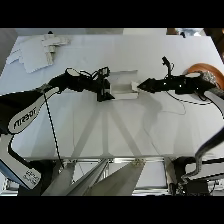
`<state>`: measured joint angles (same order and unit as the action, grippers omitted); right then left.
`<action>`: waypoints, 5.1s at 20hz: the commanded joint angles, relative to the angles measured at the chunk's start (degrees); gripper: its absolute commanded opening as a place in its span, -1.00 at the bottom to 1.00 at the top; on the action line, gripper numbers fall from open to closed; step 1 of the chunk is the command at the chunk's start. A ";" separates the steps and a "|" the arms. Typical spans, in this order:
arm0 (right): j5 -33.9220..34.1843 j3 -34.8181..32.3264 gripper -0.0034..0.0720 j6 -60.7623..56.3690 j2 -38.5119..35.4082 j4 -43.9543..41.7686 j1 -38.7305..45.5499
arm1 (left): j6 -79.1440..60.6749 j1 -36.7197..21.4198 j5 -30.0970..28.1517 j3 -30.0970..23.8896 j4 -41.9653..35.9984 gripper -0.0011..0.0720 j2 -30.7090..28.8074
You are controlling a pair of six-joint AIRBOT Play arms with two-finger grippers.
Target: Fold the box and place the chain.
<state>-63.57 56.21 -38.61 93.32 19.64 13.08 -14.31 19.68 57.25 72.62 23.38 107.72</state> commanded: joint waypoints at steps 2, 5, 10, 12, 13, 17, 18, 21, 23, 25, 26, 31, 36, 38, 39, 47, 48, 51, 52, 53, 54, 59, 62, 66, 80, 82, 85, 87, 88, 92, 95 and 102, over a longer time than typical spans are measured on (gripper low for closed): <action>1.33 0.00 0.04 -0.11 -0.04 0.07 -2.21 | 0.00 -0.04 -0.02 0.02 0.00 -0.21 -0.02; 5.46 0.00 0.05 -0.04 -0.46 2.78 -3.67 | 0.00 -0.07 -0.02 0.00 0.00 -0.21 -0.02; 11.96 0.00 0.38 -4.68 -4.17 16.65 -3.98 | 0.00 -0.04 -0.02 0.00 0.00 -0.21 -0.02; 12.81 0.00 0.38 -4.68 -4.52 16.35 -4.24 | 0.00 -0.07 -0.02 0.00 0.00 -0.21 -0.02; 13.84 0.00 0.38 -5.01 -4.50 16.41 -4.83 | 0.00 -0.04 -0.02 0.02 0.02 -0.21 -0.02; 16.28 0.00 0.37 -5.09 -4.50 15.19 -8.57 | 0.00 -0.04 -0.02 0.00 0.02 -0.21 -0.02; 16.81 0.00 0.37 -5.09 -4.50 14.88 -9.46 | 0.00 -0.07 -0.02 0.00 0.00 -0.21 -0.02; 20.41 0.00 0.36 -6.78 -4.50 16.68 -11.17 | 0.02 -0.07 -0.02 0.00 0.00 -0.21 -0.02; 22.88 0.00 0.37 -14.47 -4.50 22.32 -11.54 | 0.00 -0.04 -0.02 0.00 0.02 -0.21 -0.02; 23.02 0.15 0.36 -16.33 -4.50 28.68 -12.09 | 0.00 -0.04 -0.02 0.02 0.00 -0.21 -0.02; 23.08 0.39 0.36 -17.31 -4.50 31.58 -12.55 | 0.00 -0.04 -0.02 0.00 0.00 -0.21 -0.02; 24.06 3.50 0.36 -26.43 -4.52 39.36 -14.80 | 0.00 -0.04 0.00 0.00 0.00 -0.21 -0.02; 19.76 9.35 0.36 -36.33 -4.50 53.05 -19.10 | 0.00 -0.04 -0.02 0.00 0.02 -0.21 -0.02; 18.71 10.82 0.35 -39.01 -4.50 54.86 -20.50 | 0.00 -0.04 -0.02 0.02 0.00 -0.21 -0.02; 18.82 11.10 0.29 -40.54 -4.50 56.26 -21.33 | 0.00 -0.04 -0.02 0.00 0.00 -0.21 -0.02; 14.45 11.13 0.15 -53.42 -3.43 73.35 -26.88 | 0.00 -0.07 0.00 0.00 0.00 -0.21 -0.02; 13.42 11.13 0.15 -53.59 -3.02 74.12 -27.02 | 0.00 -0.04 -0.02 0.00 0.00 -0.21 -0.02; 12.85 11.15 0.14 -57.20 -1.99 75.17 -27.30 | 0.00 -0.04 0.00 0.00 0.00 -0.21 -0.02; 13.09 11.19 0.14 -59.41 -1.88 75.21 -27.30 | 0.00 -0.04 -0.02 0.00 0.00 -0.21 -0.02; 13.35 11.28 0.14 -60.67 -1.88 75.23 -27.41 | 0.00 -0.07 -0.02 0.00 0.00 -0.21 -0.02; 13.27 11.63 0.14 -60.78 -1.88 75.30 -27.67 | 0.00 -0.04 -0.02 0.00 0.02 -0.21 -0.02; 13.25 14.29 -0.08 -65.11 -1.44 75.49 -29.33 | 0.00 -0.04 -0.02 0.00 0.00 -0.21 -0.02; 12.57 15.56 -0.07 -65.13 0.04 73.64 -30.58 | 0.00 -0.04 -0.02 0.02 0.00 -0.21 -0.02; 11.39 16.68 -0.07 -72.83 2.49 73.33 -31.58 | 0.00 -0.04 -0.02 0.02 0.00 -0.21 -0.02; 7.96 17.53 0.05 -73.96 3.02 75.06 -31.63 | 0.00 -0.04 -0.02 0.00 0.00 -0.21 -0.02; 6.58 17.79 0.05 -73.40 1.55 76.17 -31.63 | 0.00 -0.04 -0.02 0.02 0.02 -0.21 -0.02; 6.49 17.79 0.05 -73.42 -2.29 76.15 -31.63 | 0.00 -0.04 -0.02 0.00 0.00 -0.21 -0.02; 5.27 17.79 0.05 -73.40 -5.68 76.17 -31.63 | 0.00 -0.04 -0.02 0.00 0.00 -0.21 -0.02; 4.50 17.77 0.05 -73.40 -7.30 76.46 -31.63 | 0.00 -0.04 -0.02 0.00 0.00 -0.21 -0.02; 4.07 17.77 0.05 -66.36 -13.22 78.07 -30.29 | 0.00 -0.04 -0.02 0.00 0.02 -0.21 -0.02; 3.98 17.77 0.04 -60.54 -17.27 78.05 -26.36 | 0.02 -0.04 -0.02 0.00 0.00 -0.21 -0.02; 1.25 17.79 0.05 -52.06 -19.10 84.80 -7.50 | 0.00 -0.04 -0.02 0.00 0.00 -0.21 -0.02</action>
<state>-61.73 73.93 -95.35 74.87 101.84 -2.02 -14.31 19.66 57.25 72.62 23.38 107.72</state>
